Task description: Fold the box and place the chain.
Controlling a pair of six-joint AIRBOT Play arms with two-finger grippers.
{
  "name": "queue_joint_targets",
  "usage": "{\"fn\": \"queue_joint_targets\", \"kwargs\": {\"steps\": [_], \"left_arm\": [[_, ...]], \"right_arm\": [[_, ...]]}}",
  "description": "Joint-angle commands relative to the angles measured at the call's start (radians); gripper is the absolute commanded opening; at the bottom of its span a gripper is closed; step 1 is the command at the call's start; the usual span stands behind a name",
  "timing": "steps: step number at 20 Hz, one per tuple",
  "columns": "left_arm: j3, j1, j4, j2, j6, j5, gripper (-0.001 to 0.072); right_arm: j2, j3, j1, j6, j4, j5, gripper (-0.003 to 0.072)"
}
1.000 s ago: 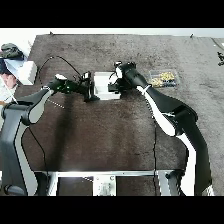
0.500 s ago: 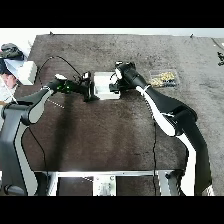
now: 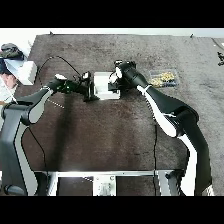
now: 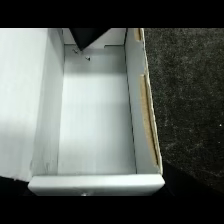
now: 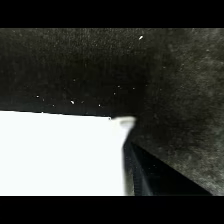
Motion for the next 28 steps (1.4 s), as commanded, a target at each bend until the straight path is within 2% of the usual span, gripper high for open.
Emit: {"fn": "queue_joint_targets", "kwargs": {"steps": [1, 6, 7, 9, 15, 19, 22, 28], "left_arm": [[0.0, 0.001, 0.0, 0.0, -0.002, 0.001, 0.0469], [0.0, 0.001, 0.0, 0.0, -0.002, 0.001, 0.0469], [0.0, 0.001, 0.0, 0.0, -0.002, 0.001, 0.0468], [0.0, 0.001, 0.0, 0.0, -0.002, 0.001, 0.0468], [0.0, 0.001, 0.0, 0.0, -0.002, 0.001, 0.0468], [0.0, 0.001, 0.0, 0.0, -0.002, 0.001, 0.0468], [0.0, 0.001, 0.0, 0.0, -0.002, 0.001, 0.0468], [0.0, 0.001, 0.0, 0.0, -0.002, 0.001, 0.0468]], "right_arm": [[0.027, 0.001, 0.0, -0.022, -0.001, 0.004, 0.0373], [0.107, 0.001, -0.001, -0.141, -0.001, 0.011, 0.0367], [0.131, 0.001, -0.003, -0.188, -0.002, 0.01, 0.028], [0.185, 0.001, -0.026, -0.256, -0.005, 0.011, 0.0237], [0.286, -0.014, -0.248, -0.333, -0.004, 0.002, 0.0238], [0.287, -0.092, -0.419, -0.333, 0.015, -0.08, 0.0238], [0.282, -0.162, -0.517, -0.334, 0.087, -0.165, 0.0237], [0.174, -0.167, -0.571, -0.401, 0.217, -0.238, 0.0238]]}}
